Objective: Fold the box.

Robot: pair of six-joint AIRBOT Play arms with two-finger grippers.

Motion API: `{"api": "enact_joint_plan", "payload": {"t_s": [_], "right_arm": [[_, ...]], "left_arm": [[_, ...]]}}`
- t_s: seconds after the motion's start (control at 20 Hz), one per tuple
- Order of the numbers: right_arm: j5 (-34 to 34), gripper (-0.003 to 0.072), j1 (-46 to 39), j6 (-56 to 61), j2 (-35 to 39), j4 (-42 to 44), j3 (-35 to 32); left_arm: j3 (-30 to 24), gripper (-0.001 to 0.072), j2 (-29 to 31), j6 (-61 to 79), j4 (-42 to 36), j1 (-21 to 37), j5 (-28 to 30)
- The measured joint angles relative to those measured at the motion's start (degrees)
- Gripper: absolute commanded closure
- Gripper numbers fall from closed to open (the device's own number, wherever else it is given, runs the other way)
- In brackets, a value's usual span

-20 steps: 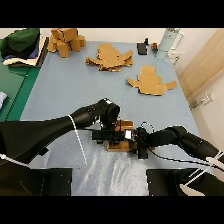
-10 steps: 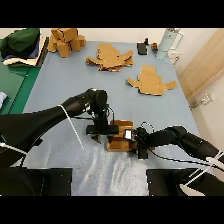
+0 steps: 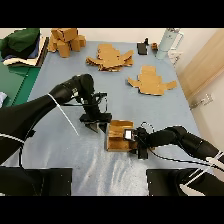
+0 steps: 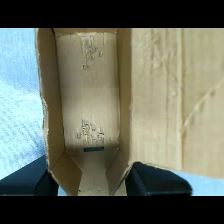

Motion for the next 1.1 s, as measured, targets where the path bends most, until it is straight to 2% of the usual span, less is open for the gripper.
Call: {"api": "enact_joint_plan", "payload": {"t_s": [0.2,0.4,0.55,0.75,0.8,0.85,0.9,1.1], "right_arm": [[0.0,0.0148,0.0,0.0,0.0,0.0,0.0],[0.0,0.0148,0.0,0.0,0.0,0.0,0.0],[0.0,0.0148,0.0,0.0,0.0,0.0,0.0],[0.0,0.0148,0.0,0.0,0.0,0.0,0.0],[0.0,0.0148,0.0,0.0,0.0,0.0,0.0],[0.0,0.0148,0.0,0.0,0.0,0.0,0.0],[0.0,0.0148,0.0,0.0,0.0,0.0,0.0],[0.0,0.0148,0.0,0.0,0.0,0.0,0.0]], "left_arm": [[0.3,0.0699,0.0,17.9,-0.7,2.8,0.1],[-1.8,0.0700,2.2,33.2,-1.8,2.7,3.9],[-8.5,0.0700,8.2,40.6,-1.8,2.7,9.1],[-21.8,0.0693,18.5,54.8,-5.9,4.3,16.3],[-25.0,0.0615,20.2,61.3,-9.0,4.7,18.4],[-28.2,0.0219,21.5,69.1,-12.6,5.0,20.4],[-30.7,0.0005,22.2,75.9,-16.1,5.2,22.5],[-37.0,0.0003,21.0,96.0,-26.1,3.8,32.3]]}}
